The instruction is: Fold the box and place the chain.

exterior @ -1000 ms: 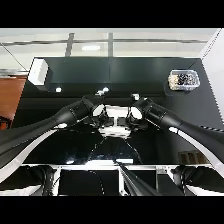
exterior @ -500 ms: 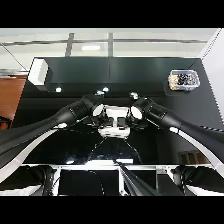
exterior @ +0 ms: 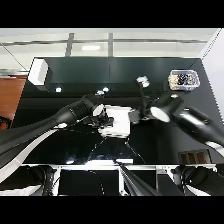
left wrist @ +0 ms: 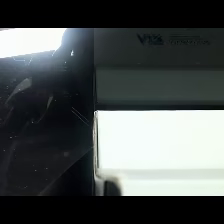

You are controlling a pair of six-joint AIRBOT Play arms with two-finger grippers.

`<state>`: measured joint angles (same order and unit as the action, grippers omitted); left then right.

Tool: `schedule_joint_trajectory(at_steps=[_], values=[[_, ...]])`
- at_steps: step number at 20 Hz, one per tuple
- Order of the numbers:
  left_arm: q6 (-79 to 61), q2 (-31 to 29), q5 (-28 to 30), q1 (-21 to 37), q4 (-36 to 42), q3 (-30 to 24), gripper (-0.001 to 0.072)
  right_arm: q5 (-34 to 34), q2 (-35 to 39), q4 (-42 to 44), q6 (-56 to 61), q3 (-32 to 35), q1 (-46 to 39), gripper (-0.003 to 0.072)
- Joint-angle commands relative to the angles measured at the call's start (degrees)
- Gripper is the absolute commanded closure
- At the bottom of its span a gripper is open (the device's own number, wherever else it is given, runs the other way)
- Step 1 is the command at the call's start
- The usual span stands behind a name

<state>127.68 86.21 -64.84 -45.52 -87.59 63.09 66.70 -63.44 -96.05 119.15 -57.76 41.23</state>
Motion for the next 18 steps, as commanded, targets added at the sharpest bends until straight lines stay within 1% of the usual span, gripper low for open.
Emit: schedule_joint_trajectory(at_steps=[1, 2, 3, 5, 7, 8, 10, 12, 13, 14, 16, 18], values=[[0.02, 0.02, 0.28, 0.04, 0.02, 0.02, 0.0684, -0.44, 8.09, -18.01, -1.88, 0.09, -3.61, 0.0085], [0.02, 0.02, 0.46, 0.04, 0.02, 0.02, 0.0684, -1.55, 8.39, -22.97, -1.70, 0.42, -6.69, 0.0084], [0.02, 0.02, 0.52, 0.04, 0.02, 0.02, 0.0683, -4.55, 8.15, -24.92, -1.55, 1.09, -10.64, 0.0084], [0.02, 0.00, 0.52, 0.04, 0.02, 0.02, 0.0684, -12.02, 6.73, -24.09, -1.53, 2.89, -20.85, 0.0064], [0.04, 0.00, 0.85, 0.07, 0.02, 0.02, 0.0684, -18.64, 3.58, -20.24, -1.38, 3.61, -30.86, 0.0052], [0.04, 0.00, 1.05, 0.04, 0.02, 0.02, 0.0683, -22.21, 1.29, -18.18, -1.44, 3.56, -35.45, -0.0031], [0.04, 0.00, 1.18, 0.04, 0.00, 0.02, 0.0683, -28.28, -3.67, -13.38, -1.55, 2.73, -42.18, -0.0032], [0.04, 0.00, 1.18, 0.07, 0.00, 0.02, 0.0683, -31.17, -10.14, -7.08, -2.08, -1.95, -45.86, -0.0031], [0.04, 0.00, 1.38, 0.07, 0.00, 0.02, 0.0684, -30.64, -13.97, -4.72, -2.49, -5.68, -46.93, -0.0031], [0.02, 0.00, 1.81, 0.07, 0.00, 0.02, 0.0683, -28.22, -18.43, -2.14, -4.09, -10.60, -47.98, -0.0030], [0.02, 0.00, 2.62, 0.07, -0.02, 0.02, 0.0683, -20.74, -27.30, 1.90, -7.63, -20.96, -49.35, -0.0029], [0.02, 0.00, 2.86, 0.07, 0.00, 0.02, 0.0684, -13.70, -34.67, 3.30, -9.27, -29.40, -50.23, -0.0022]])
